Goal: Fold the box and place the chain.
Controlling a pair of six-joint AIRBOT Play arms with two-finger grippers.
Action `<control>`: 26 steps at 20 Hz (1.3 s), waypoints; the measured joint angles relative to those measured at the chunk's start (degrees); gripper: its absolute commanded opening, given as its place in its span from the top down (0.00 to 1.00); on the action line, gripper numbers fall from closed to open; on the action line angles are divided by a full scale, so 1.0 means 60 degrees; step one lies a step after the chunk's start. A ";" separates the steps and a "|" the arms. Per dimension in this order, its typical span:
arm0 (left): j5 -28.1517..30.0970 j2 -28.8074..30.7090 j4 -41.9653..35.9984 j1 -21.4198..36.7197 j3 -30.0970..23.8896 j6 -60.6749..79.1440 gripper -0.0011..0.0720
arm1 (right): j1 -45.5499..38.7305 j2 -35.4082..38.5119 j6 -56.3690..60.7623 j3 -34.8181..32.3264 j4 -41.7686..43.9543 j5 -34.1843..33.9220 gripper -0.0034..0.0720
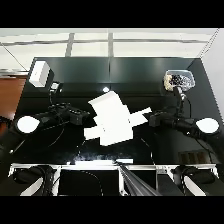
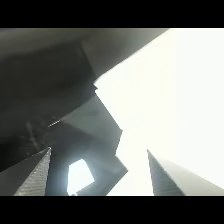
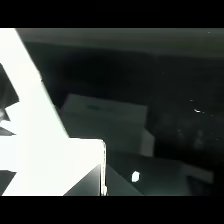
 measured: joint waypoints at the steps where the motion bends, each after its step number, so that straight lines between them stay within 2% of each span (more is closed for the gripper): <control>1: 0.0007 -0.0255 -0.0237 -0.0022 0.0000 -0.0004 0.01 | 0.0313 0.0153 -0.0033 -0.0193 -0.0007 -0.0339 0.94; 8: -0.0339 -0.2120 -0.2102 -0.0058 0.0029 0.0277 0.02 | 0.1800 0.0492 -0.0120 -0.0856 -0.0036 -0.1963 0.94; 10: -0.0958 -0.2663 -0.2710 -0.0018 0.0135 0.1162 0.02 | 0.1912 0.0510 -0.0087 -0.0900 -0.0044 -0.2127 0.94; 14: -0.3009 -0.3603 -0.4353 0.0255 0.0459 0.4135 0.08 | 0.2011 0.0528 -0.0058 -0.0940 -0.0047 -0.2266 0.94; 15: -0.3424 -0.3781 -0.4575 0.0357 0.0554 0.4696 0.16 | 0.2018 0.0528 -0.0055 -0.0940 -0.0044 -0.2288 0.94; 16: -0.3738 -0.3931 -0.4703 0.0459 0.0648 0.5093 0.17 | 0.2029 0.0528 -0.0058 -0.0947 -0.0051 -0.2302 0.94; 17: -0.4087 -0.4091 -0.4768 0.0579 0.0754 0.5410 0.27 | 0.2029 0.0528 -0.0055 -0.0947 -0.0047 -0.2317 0.94; 20: -0.5067 -0.4561 -0.4524 0.0860 0.1024 0.5949 0.87 | 0.2036 0.0528 -0.0058 -0.0947 -0.0058 -0.2317 0.94; 21: -0.5293 -0.4714 -0.4375 0.0922 0.1100 0.6058 0.93 | 0.2036 0.0528 -0.0058 -0.0947 -0.0058 -0.2324 0.94; 24: -0.5730 -0.5060 -0.4146 0.1013 0.1286 0.6379 0.95 | 0.2036 0.0528 -0.0058 -0.0947 -0.0058 -0.2320 0.94; 25: -0.5818 -0.5133 -0.4084 0.1031 0.1370 0.6499 0.95 | 0.2036 0.0528 -0.0055 -0.0947 -0.0055 -0.2313 0.83; 26: -0.5821 -0.5184 -0.4022 0.1045 0.1461 0.6561 0.95 | 0.2036 0.0528 -0.0051 -0.0943 -0.0055 -0.2299 0.47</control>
